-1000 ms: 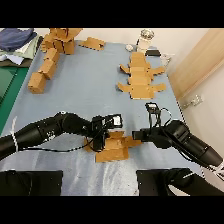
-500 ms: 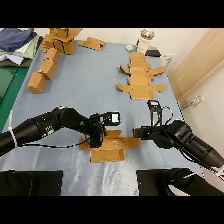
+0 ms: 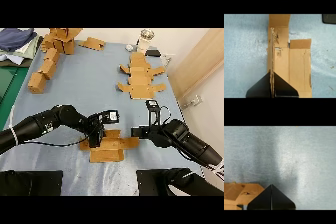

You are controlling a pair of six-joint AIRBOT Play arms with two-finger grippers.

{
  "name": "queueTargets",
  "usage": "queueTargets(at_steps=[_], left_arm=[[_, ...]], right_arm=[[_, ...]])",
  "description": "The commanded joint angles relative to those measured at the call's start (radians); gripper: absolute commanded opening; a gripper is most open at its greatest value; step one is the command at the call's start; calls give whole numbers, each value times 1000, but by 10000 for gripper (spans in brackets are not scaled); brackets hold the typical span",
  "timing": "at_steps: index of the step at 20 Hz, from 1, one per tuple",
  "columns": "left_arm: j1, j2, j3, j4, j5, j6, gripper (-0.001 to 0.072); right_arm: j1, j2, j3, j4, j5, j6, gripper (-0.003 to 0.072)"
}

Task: Fold the box.

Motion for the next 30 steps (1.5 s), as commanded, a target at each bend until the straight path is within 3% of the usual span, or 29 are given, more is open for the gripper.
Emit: queueTargets(at_steps=[1, 11, 30], left_arm=[[6, -24, 1, -9, 1, 19, 12], [55, -27, 13, -5, 13, 21, 13], [55, -42, 33, -13, -14, 55, 13]], right_arm=[[0, -3, 1, 4, 6, 0, 2], [0, -3, 1, 4, 21, -3, 1], [0, -3, 1, 4, 42, -3, 2]])
